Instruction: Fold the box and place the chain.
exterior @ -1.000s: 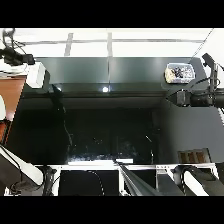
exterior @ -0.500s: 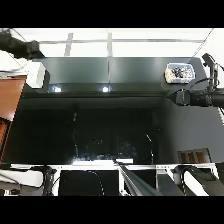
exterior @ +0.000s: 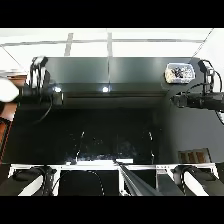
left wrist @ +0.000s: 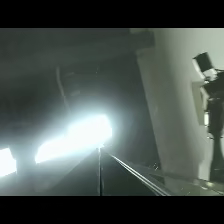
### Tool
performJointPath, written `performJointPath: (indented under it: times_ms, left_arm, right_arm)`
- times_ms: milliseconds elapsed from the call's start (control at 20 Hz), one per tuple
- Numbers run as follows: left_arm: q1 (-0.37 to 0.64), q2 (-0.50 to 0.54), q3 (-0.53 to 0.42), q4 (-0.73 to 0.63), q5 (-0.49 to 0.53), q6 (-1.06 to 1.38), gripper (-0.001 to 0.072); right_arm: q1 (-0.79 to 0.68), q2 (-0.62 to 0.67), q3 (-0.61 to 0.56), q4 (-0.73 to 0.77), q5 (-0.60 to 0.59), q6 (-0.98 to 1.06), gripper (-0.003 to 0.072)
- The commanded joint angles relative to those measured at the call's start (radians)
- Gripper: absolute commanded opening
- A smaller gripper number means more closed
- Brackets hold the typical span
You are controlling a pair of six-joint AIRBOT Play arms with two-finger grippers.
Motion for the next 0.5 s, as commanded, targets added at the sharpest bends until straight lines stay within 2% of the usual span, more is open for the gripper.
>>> performJointPath:
  times_ms: [0, 200, 450]
  left_arm:
    - [-0.007, 0.175, -0.224, -0.001, 0.170, -0.010, 0.0025]
    - [-0.003, 0.194, -0.224, -0.008, 0.221, -0.010, 0.0025]
    - [-0.003, 0.194, -0.224, -0.008, 0.226, -0.010, 0.0026]
  right_arm:
    - [0.001, -0.001, -0.004, -0.017, -0.009, 0.001, 0.0016]
    - [0.001, -0.001, -0.004, -0.017, -0.009, 0.001, 0.0016]
    - [0.001, -0.001, -0.004, -0.017, -0.009, 0.001, 0.0016]
